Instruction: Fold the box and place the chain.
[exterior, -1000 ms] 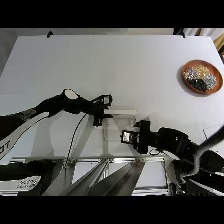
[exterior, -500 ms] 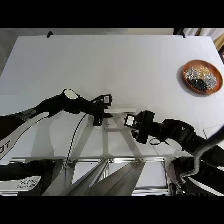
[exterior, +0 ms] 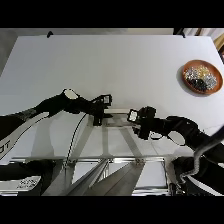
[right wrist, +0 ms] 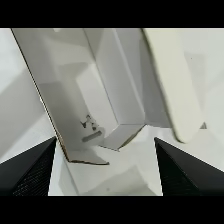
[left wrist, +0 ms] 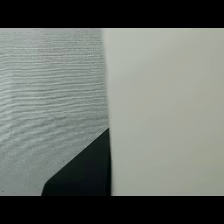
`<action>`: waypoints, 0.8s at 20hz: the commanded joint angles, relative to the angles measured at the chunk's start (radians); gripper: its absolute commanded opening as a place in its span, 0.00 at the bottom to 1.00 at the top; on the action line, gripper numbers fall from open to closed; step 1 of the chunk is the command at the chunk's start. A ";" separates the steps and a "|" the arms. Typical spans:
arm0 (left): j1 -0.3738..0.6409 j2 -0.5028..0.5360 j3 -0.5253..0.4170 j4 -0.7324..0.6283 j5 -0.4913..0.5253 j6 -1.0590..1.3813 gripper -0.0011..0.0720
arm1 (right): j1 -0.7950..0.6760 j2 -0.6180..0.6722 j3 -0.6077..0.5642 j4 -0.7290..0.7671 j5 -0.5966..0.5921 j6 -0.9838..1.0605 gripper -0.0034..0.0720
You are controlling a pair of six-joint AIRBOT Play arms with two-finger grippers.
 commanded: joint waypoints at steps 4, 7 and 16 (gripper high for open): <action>0.000 0.000 0.001 0.000 0.000 0.000 0.03 | -0.070 0.000 0.001 0.243 0.000 -0.280 0.94; 0.000 0.001 0.001 0.000 0.000 0.000 0.03 | -0.140 -0.006 0.001 0.329 0.018 -0.402 0.94; 0.000 0.001 0.001 0.000 0.000 0.000 0.03 | -0.229 -0.071 0.002 0.462 0.117 -0.580 0.94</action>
